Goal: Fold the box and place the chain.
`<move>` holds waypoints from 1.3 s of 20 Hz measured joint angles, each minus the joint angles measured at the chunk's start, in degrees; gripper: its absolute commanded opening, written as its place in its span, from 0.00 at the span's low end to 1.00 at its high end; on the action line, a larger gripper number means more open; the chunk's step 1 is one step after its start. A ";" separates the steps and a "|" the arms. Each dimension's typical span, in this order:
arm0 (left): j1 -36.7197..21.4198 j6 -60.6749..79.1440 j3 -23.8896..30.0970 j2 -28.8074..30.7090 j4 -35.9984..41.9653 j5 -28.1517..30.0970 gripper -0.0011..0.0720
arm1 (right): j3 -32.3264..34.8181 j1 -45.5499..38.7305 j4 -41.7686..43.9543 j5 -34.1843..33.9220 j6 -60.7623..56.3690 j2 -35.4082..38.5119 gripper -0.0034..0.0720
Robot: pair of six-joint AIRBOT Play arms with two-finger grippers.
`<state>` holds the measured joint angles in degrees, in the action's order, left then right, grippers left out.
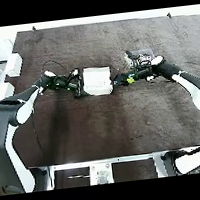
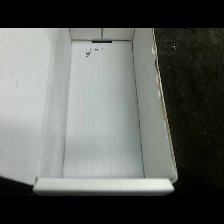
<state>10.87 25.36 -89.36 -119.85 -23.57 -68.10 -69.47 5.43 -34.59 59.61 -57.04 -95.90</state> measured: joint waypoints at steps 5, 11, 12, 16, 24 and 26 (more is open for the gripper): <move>0.00 0.00 0.00 0.00 0.00 0.00 0.87 | 0.00 1.11 0.07 -0.24 -2.05 0.04 0.57; -0.04 -0.02 0.00 0.00 0.00 0.00 0.87 | -2.01 2.62 -2.34 -0.98 -5.79 0.04 0.57; -0.04 -0.02 0.00 0.00 0.00 0.00 0.87 | -2.51 2.89 -3.56 -0.98 -6.95 0.04 0.57; -0.04 -0.02 0.00 0.00 0.00 -0.02 0.87 | -3.89 4.13 -7.61 -1.38 -10.97 0.04 0.57; -0.04 0.00 0.00 0.00 0.00 -0.07 0.87 | -4.55 6.95 -11.85 -2.91 -17.68 0.00 0.57; -0.07 0.00 0.00 0.00 0.00 -0.07 0.87 | -4.96 7.96 -14.19 -3.43 -20.13 -0.07 0.57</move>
